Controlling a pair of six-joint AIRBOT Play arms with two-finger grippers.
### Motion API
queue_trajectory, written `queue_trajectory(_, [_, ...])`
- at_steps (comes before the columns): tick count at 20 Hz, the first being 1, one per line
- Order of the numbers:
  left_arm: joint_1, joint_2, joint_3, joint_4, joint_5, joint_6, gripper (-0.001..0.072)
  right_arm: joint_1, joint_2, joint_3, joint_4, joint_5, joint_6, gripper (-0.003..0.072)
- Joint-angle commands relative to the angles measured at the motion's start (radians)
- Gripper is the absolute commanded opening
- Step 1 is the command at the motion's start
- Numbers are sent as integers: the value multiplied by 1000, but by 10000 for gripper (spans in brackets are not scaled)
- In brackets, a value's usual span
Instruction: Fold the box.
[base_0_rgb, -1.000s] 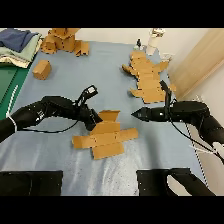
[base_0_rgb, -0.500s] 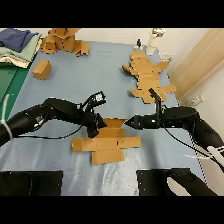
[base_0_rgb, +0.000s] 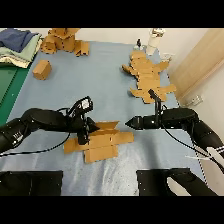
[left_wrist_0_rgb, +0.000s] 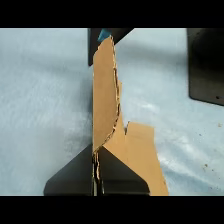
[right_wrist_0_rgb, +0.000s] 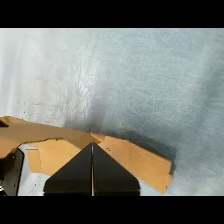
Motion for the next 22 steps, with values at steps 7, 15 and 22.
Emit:
queue_trajectory(7, [-72, -151, -24, -66, -214, 15, 14, 1, -1, -2, -7, 0, -26, 2])
queue_trajectory(15, [-196, -174, 58, -92, -233, 15, 14, 1, -1, -23, -11, 12, -30, 2])
queue_trajectory(22, [-195, -132, 84, -197, -259, 14, 14, 1, -1, -26, -11, 11, -63, 2])
